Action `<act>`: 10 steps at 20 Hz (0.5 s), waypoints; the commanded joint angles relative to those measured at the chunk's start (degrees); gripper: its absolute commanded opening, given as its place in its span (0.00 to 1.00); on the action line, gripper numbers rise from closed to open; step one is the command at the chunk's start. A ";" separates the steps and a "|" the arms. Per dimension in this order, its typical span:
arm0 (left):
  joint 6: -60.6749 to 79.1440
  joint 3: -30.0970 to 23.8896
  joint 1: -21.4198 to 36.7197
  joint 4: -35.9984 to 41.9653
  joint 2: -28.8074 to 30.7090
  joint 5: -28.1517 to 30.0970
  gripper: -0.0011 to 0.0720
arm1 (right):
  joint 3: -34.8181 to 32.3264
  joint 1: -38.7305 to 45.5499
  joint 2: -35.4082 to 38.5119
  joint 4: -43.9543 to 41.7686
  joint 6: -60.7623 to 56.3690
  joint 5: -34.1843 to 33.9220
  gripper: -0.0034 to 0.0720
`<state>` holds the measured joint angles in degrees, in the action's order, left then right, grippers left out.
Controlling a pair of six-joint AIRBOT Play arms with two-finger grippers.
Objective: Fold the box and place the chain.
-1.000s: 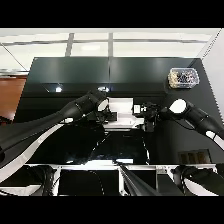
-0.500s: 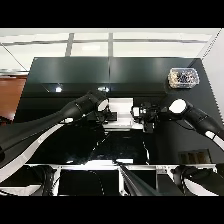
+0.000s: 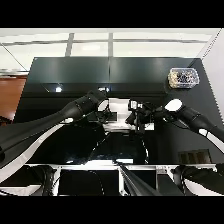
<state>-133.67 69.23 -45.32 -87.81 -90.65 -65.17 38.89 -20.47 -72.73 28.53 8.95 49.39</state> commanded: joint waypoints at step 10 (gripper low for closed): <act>-0.07 0.00 0.00 0.00 -0.02 0.11 0.05 | 0.04 3.85 6.05 3.52 -6.97 0.26 0.39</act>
